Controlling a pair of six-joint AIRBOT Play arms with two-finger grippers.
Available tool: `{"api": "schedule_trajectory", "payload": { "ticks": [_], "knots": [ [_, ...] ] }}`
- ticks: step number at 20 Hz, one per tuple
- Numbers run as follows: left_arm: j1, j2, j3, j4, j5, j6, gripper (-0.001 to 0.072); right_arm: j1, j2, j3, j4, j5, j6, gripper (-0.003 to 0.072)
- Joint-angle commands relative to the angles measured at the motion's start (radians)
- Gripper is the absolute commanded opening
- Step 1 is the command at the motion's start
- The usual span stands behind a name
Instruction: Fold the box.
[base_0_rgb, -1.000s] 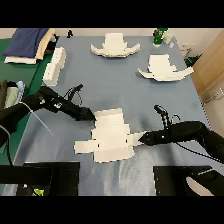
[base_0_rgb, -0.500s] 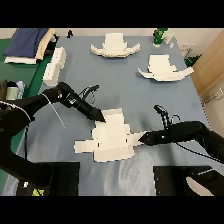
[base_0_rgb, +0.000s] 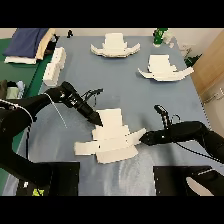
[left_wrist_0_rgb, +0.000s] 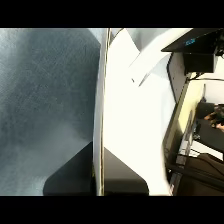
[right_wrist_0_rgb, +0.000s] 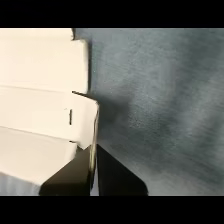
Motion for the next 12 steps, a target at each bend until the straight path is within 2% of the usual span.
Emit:
{"api": "schedule_trajectory", "payload": {
  "ticks": [1,2,6,8,12],
  "knots": [
    [0.000,-0.001,0.001,-0.015,0.003,0.013,0.0015,0.000,0.001,0.000,-0.037,0.030,0.000,0.0261],
    [0.000,0.000,0.001,-0.039,0.002,0.041,0.0014,-0.001,0.001,0.002,-0.060,0.050,0.001,0.0355],
    [-0.003,0.017,0.030,-0.085,0.023,0.109,0.0011,-0.050,0.001,0.090,-0.251,0.077,0.121,0.0360],
    [-0.019,0.074,0.039,-0.084,0.106,0.138,0.0011,-0.086,0.003,0.179,-0.327,0.073,0.198,0.0364],
    [-0.108,0.239,0.032,-0.058,0.293,0.250,0.0010,-0.159,0.003,0.387,-0.343,0.051,0.297,0.0364]
  ]
}}
